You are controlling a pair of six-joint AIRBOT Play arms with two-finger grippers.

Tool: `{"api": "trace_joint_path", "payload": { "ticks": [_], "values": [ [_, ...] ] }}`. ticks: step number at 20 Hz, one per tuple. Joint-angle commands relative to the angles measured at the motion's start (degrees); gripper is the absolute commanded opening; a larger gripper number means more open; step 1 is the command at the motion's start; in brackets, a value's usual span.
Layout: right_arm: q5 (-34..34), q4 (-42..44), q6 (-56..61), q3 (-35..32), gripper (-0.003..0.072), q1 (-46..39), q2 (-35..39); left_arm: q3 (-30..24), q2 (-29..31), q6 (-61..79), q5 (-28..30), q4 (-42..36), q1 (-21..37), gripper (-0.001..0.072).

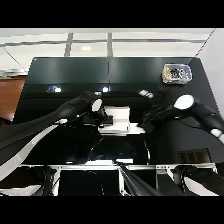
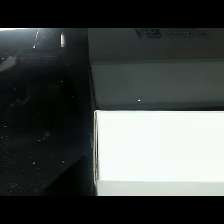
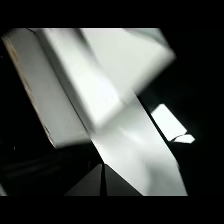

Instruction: Fold the box and place the chain.

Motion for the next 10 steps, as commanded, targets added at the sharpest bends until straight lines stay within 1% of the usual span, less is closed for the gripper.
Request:
{"api": "trace_joint_path", "payload": {
  "ticks": [1,3,4,5,7,9,10],
  "values": [
    [7.34,-6.99,19.06,0.42,0.0016,-15.80,2.97,0.04,-0.04,0.00,-0.09,0.15,0.04,0.0024],
    [-2.19,-1.73,24.55,-3.80,0.0017,-24.55,2.45,0.04,-0.04,0.00,-0.11,0.15,0.04,0.0024],
    [-5.42,2.03,27.87,-6.32,0.0017,-27.50,1.42,0.04,-0.04,0.00,-0.11,0.15,0.07,0.0024],
    [-6.29,5.16,28.61,-8.20,0.0016,-28.83,-0.02,0.04,-0.04,0.00,-0.13,0.15,0.04,0.0024],
    [-3.15,9.22,27.89,-9.57,0.0017,-26.80,-4.85,0.04,-0.04,0.00,-0.09,0.15,0.07,0.0024],
    [0.42,14.38,23.98,-9.57,0.0017,-20.46,-9.73,0.04,-0.04,0.00,-0.11,0.15,0.17,0.0024],
    [2.01,19.32,20.59,-9.55,0.0017,-16.92,-11.54,0.04,-0.04,0.00,-0.11,0.15,0.22,0.0024]
  ]
}}
